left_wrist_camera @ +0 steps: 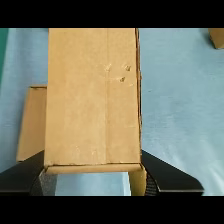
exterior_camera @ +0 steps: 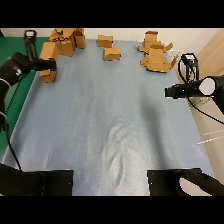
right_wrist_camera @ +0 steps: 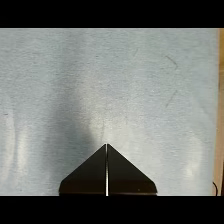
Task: Fold the box.
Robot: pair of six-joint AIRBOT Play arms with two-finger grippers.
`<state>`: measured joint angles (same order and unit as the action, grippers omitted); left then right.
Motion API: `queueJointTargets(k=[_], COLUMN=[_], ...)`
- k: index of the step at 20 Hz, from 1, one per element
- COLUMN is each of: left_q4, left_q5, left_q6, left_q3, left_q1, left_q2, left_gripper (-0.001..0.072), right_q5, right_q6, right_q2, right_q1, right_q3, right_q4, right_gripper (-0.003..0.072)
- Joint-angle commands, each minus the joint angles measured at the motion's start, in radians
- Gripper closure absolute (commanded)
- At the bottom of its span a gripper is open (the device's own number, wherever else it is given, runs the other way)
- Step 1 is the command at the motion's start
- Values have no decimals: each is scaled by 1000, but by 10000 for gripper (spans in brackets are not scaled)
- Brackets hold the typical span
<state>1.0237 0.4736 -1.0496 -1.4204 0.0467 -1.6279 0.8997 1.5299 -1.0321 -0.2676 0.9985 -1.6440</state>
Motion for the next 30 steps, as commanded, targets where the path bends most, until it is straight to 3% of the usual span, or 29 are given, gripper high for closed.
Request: queueJointTargets(k=[1, 13, 20, 29, 30], left_q4=[-11, 6, 105, 106, 106], left_q5=[-46, -67, -47, -44, -45], left_q6=[-22, -24, -35, -48, -47], left_q3=[-21, -90, -90, -90, -90], left_q1=[-41, -49, -44, -38, -37], left_q2=[-95, -242, -254, -262, -263], left_gripper=[453, 453, 453, 451, 399], right_q5=[0, 0, 1, 1, 1], right_q6=[1, 24, 25, 25, 25], right_q2=[1, 1, -3, -10, -10], right_q1=[-1, -1, -1, -1, -1], right_q3=[-1, -1, -1, -1, -1], right_q4=[8, 11, 28, 36, 40], right_gripper=[679, 679, 679, 679, 679])
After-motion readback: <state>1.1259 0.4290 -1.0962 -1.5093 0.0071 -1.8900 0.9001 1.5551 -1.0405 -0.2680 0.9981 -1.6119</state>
